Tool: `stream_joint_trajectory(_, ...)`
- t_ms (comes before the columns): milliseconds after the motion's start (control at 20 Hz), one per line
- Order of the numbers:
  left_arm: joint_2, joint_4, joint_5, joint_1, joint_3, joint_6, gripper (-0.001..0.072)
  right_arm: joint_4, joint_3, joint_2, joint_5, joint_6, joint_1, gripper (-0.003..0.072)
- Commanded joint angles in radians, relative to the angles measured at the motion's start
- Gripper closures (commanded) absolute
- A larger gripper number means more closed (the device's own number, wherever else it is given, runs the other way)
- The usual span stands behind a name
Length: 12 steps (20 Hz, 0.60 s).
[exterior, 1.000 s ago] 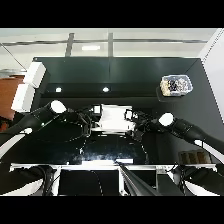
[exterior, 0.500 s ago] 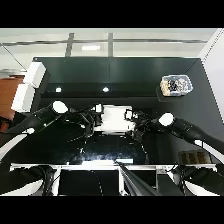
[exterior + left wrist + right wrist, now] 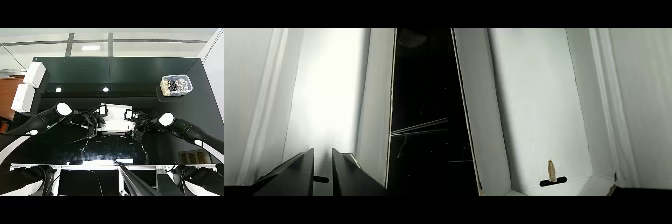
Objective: Fold the box and place the chain.
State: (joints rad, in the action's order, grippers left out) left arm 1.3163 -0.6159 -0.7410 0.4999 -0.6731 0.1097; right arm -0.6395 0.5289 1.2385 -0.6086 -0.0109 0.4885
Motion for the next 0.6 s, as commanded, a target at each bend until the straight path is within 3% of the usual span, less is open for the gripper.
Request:
stream_joint_trajectory(0, 0.001, 0.000, 0.006, 0.003, -0.001, -0.001, 0.0545, 0.000, 0.000, 0.000, 0.000, 0.000, 0.001, 0.0398)
stream_joint_trajectory(100, 0.001, -0.001, 0.000, 0.003, -0.001, 0.000, 0.0544, 0.000, 0.000, 0.000, 0.000, 0.000, 0.001, 0.0398)
stream_joint_trajectory(150, 0.001, -0.001, 0.001, 0.003, -0.001, 0.000, 0.0464, 0.000, 0.000, 0.000, 0.000, 0.000, 0.001, 0.0398)
stream_joint_trajectory(200, 0.001, 0.000, 0.001, 0.003, -0.001, -0.001, 0.0331, 0.000, 0.000, 0.000, 0.000, 0.000, 0.001, 0.0398)
stream_joint_trajectory(400, 0.001, -0.001, 0.000, 0.003, -0.001, 0.000, 0.0391, 0.000, 0.000, 0.000, 0.000, 0.000, 0.001, 0.0398)
stream_joint_trajectory(450, 0.001, -0.001, 0.000, 0.003, -0.001, 0.000, 0.0477, 0.000, 0.000, 0.000, 0.000, 0.000, 0.001, 0.0398)
stream_joint_trajectory(550, -0.001, -0.003, 0.001, 0.002, -0.001, 0.000, 0.0506, 0.000, 0.000, 0.000, 0.000, 0.000, 0.001, 0.0398)
